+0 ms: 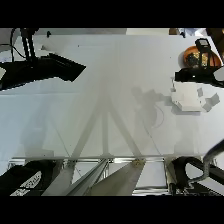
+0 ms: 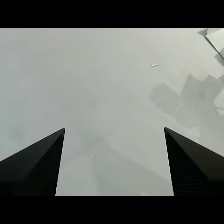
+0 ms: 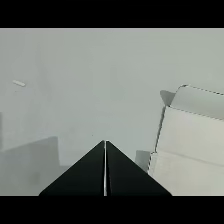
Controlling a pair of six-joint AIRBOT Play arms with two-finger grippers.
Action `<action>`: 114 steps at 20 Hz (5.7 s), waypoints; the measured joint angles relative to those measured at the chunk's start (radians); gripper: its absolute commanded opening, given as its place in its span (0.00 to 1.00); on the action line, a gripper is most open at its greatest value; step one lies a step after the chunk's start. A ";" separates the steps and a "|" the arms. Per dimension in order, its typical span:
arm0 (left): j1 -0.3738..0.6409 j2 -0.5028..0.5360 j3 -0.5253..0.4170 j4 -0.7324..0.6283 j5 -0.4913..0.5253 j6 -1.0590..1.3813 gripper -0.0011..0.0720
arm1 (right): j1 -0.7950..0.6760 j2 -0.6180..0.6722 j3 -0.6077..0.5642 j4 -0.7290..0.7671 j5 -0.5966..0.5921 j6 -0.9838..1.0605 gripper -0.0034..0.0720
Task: Fold the box and place the chain.
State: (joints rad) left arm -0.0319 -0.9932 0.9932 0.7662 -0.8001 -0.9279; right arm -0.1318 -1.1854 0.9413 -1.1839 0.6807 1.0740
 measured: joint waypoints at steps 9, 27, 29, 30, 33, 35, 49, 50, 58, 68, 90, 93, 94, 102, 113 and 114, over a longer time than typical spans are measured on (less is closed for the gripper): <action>0.000 0.000 0.000 0.000 0.000 0.000 0.97 | -0.003 0.061 0.029 -0.047 0.039 0.002 0.55; 0.000 0.000 0.000 0.000 0.000 0.000 0.97 | -0.423 0.276 0.067 -0.330 0.197 -0.009 0.61; 0.000 0.000 0.000 0.000 0.000 0.000 0.97 | -0.471 0.222 0.067 -0.350 0.202 -0.015 0.63; 0.000 0.000 0.000 0.000 0.000 0.000 0.97 | -0.494 0.186 0.066 -0.357 0.211 -0.024 0.63; 0.000 0.000 0.000 0.000 -0.001 0.000 0.97 | -0.550 0.064 0.066 -0.373 0.229 -0.060 0.63; 0.000 0.000 0.000 0.000 -0.001 0.000 0.97 | -0.576 -0.015 0.066 -0.376 0.241 -0.077 0.63; 0.000 0.000 0.000 0.000 -0.001 0.000 0.97 | -0.616 -0.255 0.067 -0.234 0.068 -0.167 0.56; 0.000 0.000 0.000 0.000 -0.001 0.000 0.97 | -0.616 -0.261 0.067 -0.206 0.052 -0.182 0.56; 0.000 0.000 0.000 0.000 -0.001 0.000 0.97 | -0.561 -0.312 0.067 -0.124 0.003 -0.210 0.06; 0.000 0.000 0.000 0.000 -0.001 0.000 0.97 | -0.315 -0.219 0.067 0.003 0.101 -0.208 0.06; 0.000 0.000 0.000 0.000 -0.001 0.000 0.97 | 0.247 -0.182 -0.069 1.112 -0.354 -0.943 0.05; 0.000 0.000 0.000 0.000 -0.001 0.000 0.97 | 0.243 -0.230 -0.130 1.313 -0.299 -1.193 0.05; 0.000 0.000 0.000 0.000 -0.001 0.000 0.97 | 0.237 -0.248 -0.140 1.369 -0.277 -1.252 0.05; 0.000 0.000 0.000 0.000 -0.001 0.000 0.97 | 0.197 -0.335 -0.172 1.553 -0.253 -1.466 0.06; 0.000 0.000 0.000 0.000 -0.001 0.000 0.97 | 0.192 -0.361 -0.196 1.835 -0.256 -1.584 0.06; 0.000 0.000 0.000 0.000 -0.001 0.000 0.97 | 0.192 -0.361 -0.197 1.848 -0.257 -1.588 0.06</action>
State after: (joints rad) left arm -0.0319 -0.9932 0.9932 0.7658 -0.8009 -0.9276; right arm 0.0605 -1.5467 0.7444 0.6640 0.4236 -0.5144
